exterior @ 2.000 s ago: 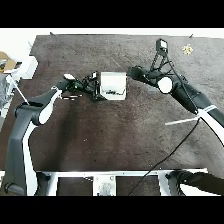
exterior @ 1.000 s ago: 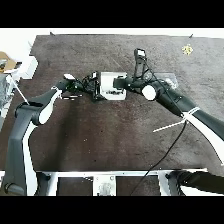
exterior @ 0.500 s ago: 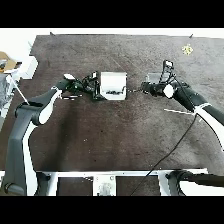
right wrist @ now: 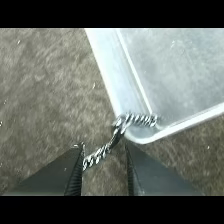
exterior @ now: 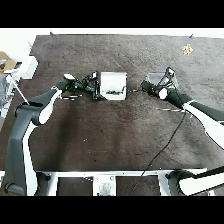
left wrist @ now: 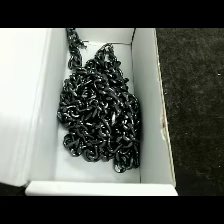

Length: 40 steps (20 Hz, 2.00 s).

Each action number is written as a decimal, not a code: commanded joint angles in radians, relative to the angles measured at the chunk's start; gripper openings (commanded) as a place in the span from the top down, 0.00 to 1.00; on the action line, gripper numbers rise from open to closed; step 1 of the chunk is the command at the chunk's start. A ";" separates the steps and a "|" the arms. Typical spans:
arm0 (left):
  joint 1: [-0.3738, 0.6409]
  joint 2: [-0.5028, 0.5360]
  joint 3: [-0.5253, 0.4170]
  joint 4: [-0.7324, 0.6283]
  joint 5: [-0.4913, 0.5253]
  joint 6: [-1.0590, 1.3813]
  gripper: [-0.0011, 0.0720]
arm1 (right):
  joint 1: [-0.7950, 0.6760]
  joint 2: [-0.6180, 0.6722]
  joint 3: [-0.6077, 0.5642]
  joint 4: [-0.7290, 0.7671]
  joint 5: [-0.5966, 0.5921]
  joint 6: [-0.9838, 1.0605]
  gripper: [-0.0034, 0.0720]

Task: Fold the box and place the chain.

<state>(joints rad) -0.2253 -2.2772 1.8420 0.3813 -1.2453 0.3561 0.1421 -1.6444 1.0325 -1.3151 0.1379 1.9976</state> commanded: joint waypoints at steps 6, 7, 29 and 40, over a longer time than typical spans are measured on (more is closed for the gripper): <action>0.001 0.000 0.000 0.000 0.000 0.000 0.51 | -0.010 -0.049 0.013 0.060 -0.042 0.000 0.93; 0.001 0.000 0.000 0.000 0.000 0.000 0.51 | -0.008 -0.045 0.013 0.060 -0.040 0.001 0.93; 0.001 0.000 0.000 0.000 0.000 0.000 0.51 | 0.403 0.205 0.013 0.053 -0.184 -0.227 0.51; 0.000 0.000 0.000 0.000 0.000 0.000 0.51 | 0.080 0.214 0.309 0.146 0.386 -0.812 0.76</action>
<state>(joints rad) -0.2253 -2.2772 1.8420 0.3817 -1.2453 0.3561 0.3195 -1.3804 1.2228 -1.3602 0.3264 1.4960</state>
